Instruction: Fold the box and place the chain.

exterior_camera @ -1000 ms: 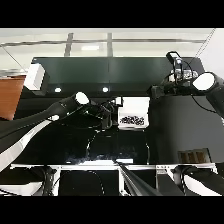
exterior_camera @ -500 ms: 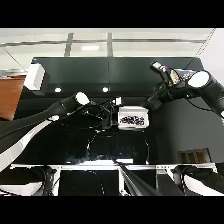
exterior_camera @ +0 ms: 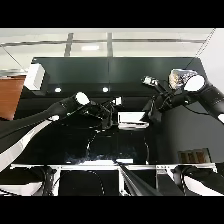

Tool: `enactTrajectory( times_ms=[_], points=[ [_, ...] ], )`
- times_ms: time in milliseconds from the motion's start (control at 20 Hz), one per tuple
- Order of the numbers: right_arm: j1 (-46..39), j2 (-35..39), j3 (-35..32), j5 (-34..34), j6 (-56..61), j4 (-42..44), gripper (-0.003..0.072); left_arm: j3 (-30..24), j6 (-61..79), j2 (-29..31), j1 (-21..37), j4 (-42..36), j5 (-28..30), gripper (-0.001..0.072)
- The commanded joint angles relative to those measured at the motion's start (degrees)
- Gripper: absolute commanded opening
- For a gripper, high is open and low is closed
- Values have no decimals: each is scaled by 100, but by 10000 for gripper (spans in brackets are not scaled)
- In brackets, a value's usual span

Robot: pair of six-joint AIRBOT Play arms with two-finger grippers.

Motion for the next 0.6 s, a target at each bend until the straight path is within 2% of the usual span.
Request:
enactTrajectory(
  times_ms=[0,550],
  points=[
    [85,9,-164,55,-251,-181,712,-2,2,-2,-4,-42,-48,205],
    [83,7,-192,-352,-675,-144,711,-2,2,-2,-4,-42,-37,206]
  ],
)
